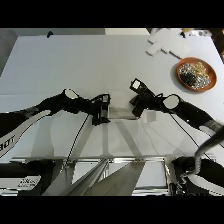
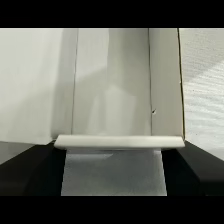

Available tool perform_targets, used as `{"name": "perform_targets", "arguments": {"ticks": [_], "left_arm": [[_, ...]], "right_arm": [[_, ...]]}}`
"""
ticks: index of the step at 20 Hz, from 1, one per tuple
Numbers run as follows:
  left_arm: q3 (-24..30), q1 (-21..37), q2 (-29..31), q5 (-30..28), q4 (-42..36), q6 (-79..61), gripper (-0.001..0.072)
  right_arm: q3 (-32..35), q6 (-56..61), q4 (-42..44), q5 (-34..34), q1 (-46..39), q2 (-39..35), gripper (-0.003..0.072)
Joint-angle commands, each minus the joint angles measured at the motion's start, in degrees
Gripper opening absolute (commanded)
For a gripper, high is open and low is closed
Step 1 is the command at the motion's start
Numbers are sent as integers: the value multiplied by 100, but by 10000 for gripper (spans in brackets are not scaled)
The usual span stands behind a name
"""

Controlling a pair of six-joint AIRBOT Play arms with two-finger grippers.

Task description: Fold the box and place the chain.

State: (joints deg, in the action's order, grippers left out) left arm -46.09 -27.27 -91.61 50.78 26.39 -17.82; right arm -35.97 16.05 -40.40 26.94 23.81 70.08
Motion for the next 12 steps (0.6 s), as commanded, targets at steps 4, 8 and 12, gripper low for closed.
{"name": "perform_targets", "arguments": {"ticks": [4,8,12], "left_arm": [[2,4,4,2,0,4,390],[0,4,4,2,0,4,390],[0,4,4,0,0,4,390]], "right_arm": [[-9,2,-402,595,-96,-1222,17],[-9,-2,-1287,1947,-734,-2406,18],[184,149,-2503,2811,-1060,-2520,18]]}}
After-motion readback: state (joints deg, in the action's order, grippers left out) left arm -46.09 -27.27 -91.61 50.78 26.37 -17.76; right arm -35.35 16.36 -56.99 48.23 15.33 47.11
